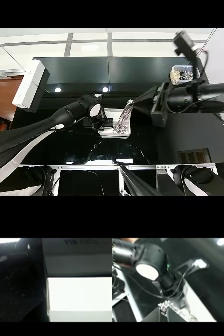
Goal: Fold the box and place the chain.
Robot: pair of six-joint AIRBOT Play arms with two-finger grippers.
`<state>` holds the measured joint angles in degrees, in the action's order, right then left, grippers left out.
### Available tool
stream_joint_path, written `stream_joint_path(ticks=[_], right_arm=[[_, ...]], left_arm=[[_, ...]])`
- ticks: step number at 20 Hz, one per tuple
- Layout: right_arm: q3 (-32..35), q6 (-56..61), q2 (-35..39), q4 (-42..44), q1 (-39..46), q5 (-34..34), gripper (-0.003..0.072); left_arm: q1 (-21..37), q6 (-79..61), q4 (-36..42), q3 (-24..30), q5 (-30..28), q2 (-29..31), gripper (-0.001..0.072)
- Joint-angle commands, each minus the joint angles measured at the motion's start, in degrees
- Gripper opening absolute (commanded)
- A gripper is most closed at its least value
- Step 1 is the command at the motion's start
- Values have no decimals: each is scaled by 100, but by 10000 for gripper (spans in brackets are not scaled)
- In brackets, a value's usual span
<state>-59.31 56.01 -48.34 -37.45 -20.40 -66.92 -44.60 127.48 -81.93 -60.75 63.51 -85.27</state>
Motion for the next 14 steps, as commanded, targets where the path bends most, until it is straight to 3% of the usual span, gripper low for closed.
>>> stream_joint_path(ticks=[1, 3, 5, 6, 7, 9, 12, 14], right_arm=[[879, 57, -337, 356, -33, 396, 12], [1543, 50, -610, 612, -245, 1139, 12], [1770, 52, -898, 678, -496, 1370, 15], [1773, 57, -951, 562, -540, 1434, 121], [1762, 57, -944, 498, -509, 1471, 298], [1580, 50, -942, 284, -170, 920, 298], [1198, -168, -844, -372, 782, -826, 296], [1196, -164, -629, -1001, 1436, -1292, 296]], left_arm=[[-2, 0, -4, -4, -9, 4, 26], [-2, 0, -4, -4, -22, 4, 25], [-2, 0, -4, -4, -2, 4, 25], [0, 0, -7, -4, -4, 4, 25], [2, 0, -9, -4, -4, 4, 26], [2, 0, -7, -4, -7, 4, 26], [2, 2, 4, -4, 13, 4, 26], [-2, 0, 120, -4, 17, 4, 26]])
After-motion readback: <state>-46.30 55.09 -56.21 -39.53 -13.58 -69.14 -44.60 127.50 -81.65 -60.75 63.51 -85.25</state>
